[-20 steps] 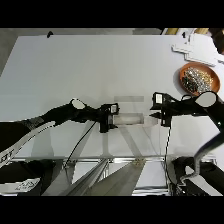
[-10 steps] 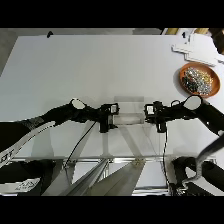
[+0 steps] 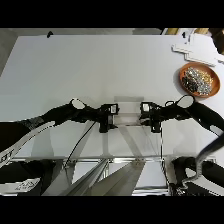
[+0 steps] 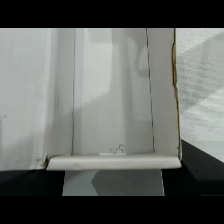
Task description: Fold the box and place the chain.
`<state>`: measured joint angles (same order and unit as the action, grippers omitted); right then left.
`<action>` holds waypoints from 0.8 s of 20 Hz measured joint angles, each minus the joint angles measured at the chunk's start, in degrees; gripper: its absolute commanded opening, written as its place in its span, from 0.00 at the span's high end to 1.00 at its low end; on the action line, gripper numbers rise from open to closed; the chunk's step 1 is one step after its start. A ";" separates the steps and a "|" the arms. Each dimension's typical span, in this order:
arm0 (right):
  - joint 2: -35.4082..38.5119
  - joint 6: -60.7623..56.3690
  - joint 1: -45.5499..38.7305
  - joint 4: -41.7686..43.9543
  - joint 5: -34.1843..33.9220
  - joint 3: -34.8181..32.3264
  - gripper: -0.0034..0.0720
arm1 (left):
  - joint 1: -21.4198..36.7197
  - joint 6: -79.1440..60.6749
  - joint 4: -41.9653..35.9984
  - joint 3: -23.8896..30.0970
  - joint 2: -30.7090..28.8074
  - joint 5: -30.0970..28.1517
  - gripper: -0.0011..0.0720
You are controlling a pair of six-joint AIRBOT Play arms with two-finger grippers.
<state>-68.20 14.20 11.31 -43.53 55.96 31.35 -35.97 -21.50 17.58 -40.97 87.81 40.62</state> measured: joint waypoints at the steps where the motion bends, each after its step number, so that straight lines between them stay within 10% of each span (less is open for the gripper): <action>1: -0.37 -0.02 0.39 0.57 -0.42 0.00 0.46 | 0.00 0.00 0.00 0.00 0.00 0.00 0.70; 9: -1.27 -1.16 1.33 1.99 -1.31 0.00 0.33 | 0.00 0.04 -0.11 0.00 0.00 0.07 0.70; 13: 0.39 -10.21 1.42 -1.57 -0.55 -0.04 0.93 | 0.00 0.22 -0.26 0.02 0.00 -0.04 0.70; 16: 3.76 -21.77 1.05 -7.21 -0.52 -0.07 0.93 | 0.00 0.26 -0.35 0.02 0.00 -0.07 0.70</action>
<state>-64.45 -7.57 12.36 -50.74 55.44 31.29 -35.97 -21.23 17.23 -40.95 87.81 40.56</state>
